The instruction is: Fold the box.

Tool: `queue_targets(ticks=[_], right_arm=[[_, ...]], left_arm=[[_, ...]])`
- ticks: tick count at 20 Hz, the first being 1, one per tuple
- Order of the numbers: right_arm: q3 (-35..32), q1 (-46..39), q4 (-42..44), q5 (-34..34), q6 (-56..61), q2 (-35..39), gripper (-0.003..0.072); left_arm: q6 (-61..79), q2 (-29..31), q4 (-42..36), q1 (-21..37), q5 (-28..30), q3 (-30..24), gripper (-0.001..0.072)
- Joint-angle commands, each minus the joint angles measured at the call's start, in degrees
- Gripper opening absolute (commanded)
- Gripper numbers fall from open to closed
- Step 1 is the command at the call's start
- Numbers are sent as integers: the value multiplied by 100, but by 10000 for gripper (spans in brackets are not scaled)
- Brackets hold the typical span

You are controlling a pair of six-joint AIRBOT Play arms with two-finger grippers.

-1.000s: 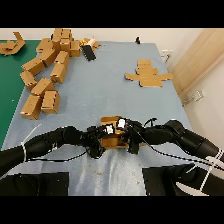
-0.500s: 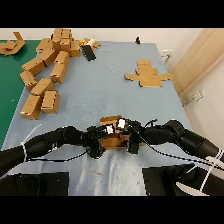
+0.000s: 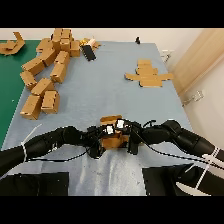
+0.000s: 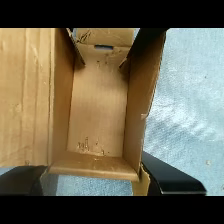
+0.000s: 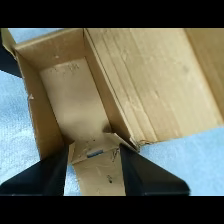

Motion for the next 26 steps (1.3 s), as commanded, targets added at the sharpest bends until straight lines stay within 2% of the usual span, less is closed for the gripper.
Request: queue_targets(ticks=[1,7,9,15,16,17,18,21,23,26], right_arm=[[17,7,-66,-72,2,-127,537],[17,2,-155,-181,103,4,536],[22,-2,-476,-450,660,153,536],[203,-372,-3488,-1591,4083,857,492],[323,-466,-3891,-1803,4682,957,349],[442,-573,-4214,-2033,5237,1016,243],[544,-713,-4409,-2256,5698,1051,182],[566,-1316,-4103,-2675,6203,962,1],[463,-1823,-3268,-2723,6212,726,1],[240,-2240,-1814,-2391,6002,356,0]], left_arm=[[-2,7,0,4,-2,0,521],[-2,7,0,4,-2,0,521],[-2,7,0,4,-2,0,521],[-2,7,2,4,-2,0,521],[-2,7,0,4,-2,0,521],[-2,7,0,4,0,0,521],[-2,7,2,4,0,0,521],[-2,7,0,4,-2,0,521],[-2,7,0,4,0,0,521],[-2,7,0,4,-2,0,521]])
